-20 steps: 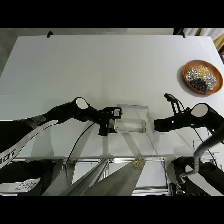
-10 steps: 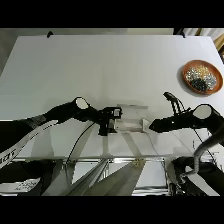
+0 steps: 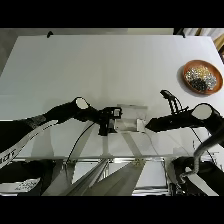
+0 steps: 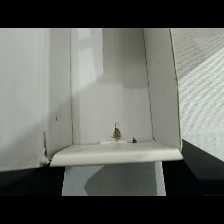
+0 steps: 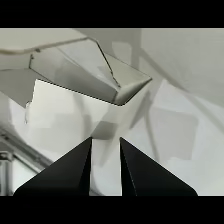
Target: Fold the box and place the chain.
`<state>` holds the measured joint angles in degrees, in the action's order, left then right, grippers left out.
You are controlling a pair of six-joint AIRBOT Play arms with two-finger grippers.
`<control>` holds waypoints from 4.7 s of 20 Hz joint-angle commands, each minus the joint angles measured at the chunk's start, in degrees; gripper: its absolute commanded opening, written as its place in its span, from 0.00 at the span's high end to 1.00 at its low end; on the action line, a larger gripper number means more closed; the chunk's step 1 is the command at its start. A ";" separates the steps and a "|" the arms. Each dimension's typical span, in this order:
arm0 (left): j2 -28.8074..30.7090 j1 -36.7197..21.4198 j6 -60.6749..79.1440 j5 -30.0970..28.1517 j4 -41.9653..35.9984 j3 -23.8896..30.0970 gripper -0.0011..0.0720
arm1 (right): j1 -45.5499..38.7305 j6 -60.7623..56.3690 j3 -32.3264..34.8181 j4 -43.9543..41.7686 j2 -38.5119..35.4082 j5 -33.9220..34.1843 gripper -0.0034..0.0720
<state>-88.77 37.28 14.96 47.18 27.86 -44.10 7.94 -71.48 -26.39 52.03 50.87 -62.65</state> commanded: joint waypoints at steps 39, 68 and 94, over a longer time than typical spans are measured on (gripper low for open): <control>0.04 -0.04 0.02 0.00 0.00 -0.07 0.44 | 30.45 -52.37 -12.15 30.51 17.35 9.79 0.42; 0.04 -0.04 0.02 0.00 0.02 -0.07 0.44 | 30.67 -53.05 -12.15 34.56 19.43 6.49 0.72; 0.04 -0.04 0.02 0.00 0.02 -0.07 0.44 | 30.60 -35.74 -12.15 36.57 0.68 5.38 0.32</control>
<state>-88.77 37.26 15.03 47.20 27.88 -44.10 38.57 -110.54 -38.50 87.74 57.12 -56.12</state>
